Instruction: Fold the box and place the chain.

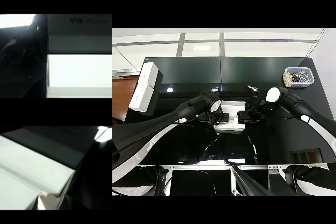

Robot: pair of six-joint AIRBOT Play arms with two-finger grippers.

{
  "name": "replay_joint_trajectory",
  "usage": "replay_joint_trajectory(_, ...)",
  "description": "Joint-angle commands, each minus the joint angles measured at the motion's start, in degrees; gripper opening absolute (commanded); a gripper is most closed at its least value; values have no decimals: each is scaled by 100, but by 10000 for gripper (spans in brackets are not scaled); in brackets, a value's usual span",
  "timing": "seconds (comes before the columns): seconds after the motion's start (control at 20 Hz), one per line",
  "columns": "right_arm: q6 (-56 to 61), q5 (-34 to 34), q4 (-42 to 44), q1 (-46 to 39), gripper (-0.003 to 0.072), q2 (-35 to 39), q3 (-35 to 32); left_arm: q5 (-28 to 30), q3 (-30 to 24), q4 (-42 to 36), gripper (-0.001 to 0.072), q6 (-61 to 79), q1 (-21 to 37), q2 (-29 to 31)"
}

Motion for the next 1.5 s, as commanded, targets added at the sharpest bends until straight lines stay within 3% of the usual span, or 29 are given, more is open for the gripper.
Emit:
replay_joint_trajectory(0.0, 1034, -195, -1139, 457, 362, -4, 98, -15, 7, 0, 30, -7, 2, -4)
replay_joint_trajectory(0.15, 1902, -354, -1738, 758, 362, -33, 140, -7, 7, 4, 30, -7, 2, -4)
replay_joint_trajectory(0.4, 2931, -52, -2452, 1117, 362, -308, 496, 9, 7, 0, 30, -9, 2, -4)
replay_joint_trajectory(1.1, 3477, 205, -2282, 1276, 352, -592, 507, 9, 7, 0, 30, -9, 2, -4)
replay_joint_trajectory(1.15, 3475, 208, -2247, 1276, 249, -595, 507, 9, 7, 2, 30, -9, 2, -4)
replay_joint_trajectory(1.25, 3491, 205, -2236, 1276, 150, -592, 507, 11, 7, 2, 30, -9, 2, -4)
replay_joint_trajectory(1.3, 3521, 203, -2236, 1276, 48, -592, 507, 9, 7, 2, 30, -7, 2, -4)
replay_joint_trajectory(1.35, 3532, 201, -2218, 1276, 11, -595, 507, 7, 7, 2, 30, -7, 2, -4)
replay_joint_trajectory(1.45, 3530, 208, -2177, 1274, 10, -592, 507, 7, 7, 2, 30, -7, 2, -4)
